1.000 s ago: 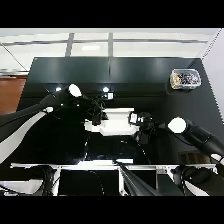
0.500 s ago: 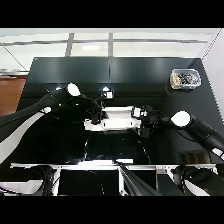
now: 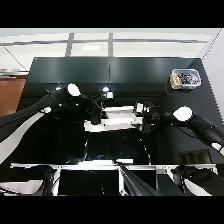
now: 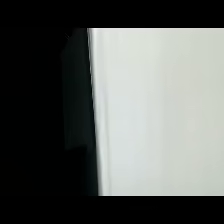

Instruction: Fold the box and place the chain.

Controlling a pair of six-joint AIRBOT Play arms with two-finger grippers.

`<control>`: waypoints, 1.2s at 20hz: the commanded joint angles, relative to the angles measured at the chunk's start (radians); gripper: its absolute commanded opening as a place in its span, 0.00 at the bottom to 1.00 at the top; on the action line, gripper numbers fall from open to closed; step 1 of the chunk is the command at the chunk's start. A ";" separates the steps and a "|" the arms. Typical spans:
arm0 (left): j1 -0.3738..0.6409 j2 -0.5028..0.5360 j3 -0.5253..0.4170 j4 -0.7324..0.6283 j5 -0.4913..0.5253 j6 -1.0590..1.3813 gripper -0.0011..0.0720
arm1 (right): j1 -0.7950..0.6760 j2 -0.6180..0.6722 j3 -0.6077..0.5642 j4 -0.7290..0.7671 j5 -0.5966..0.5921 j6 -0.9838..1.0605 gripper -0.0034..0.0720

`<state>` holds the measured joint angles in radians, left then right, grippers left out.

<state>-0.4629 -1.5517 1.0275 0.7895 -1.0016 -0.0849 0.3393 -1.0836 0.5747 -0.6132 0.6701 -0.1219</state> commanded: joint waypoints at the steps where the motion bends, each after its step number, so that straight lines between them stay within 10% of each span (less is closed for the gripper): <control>1: -0.009 0.000 0.000 0.000 -0.004 0.010 0.05 | -0.002 -0.022 0.000 0.085 0.016 -0.090 0.97; 24: -0.028 0.000 -0.019 0.014 0.051 0.106 0.05 | 0.012 -0.146 -0.011 0.078 0.045 -0.187 0.97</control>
<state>-0.4904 -1.5517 1.0084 0.8024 -0.9493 0.0193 0.3500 -1.2240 0.5636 -0.5323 0.7303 -0.3019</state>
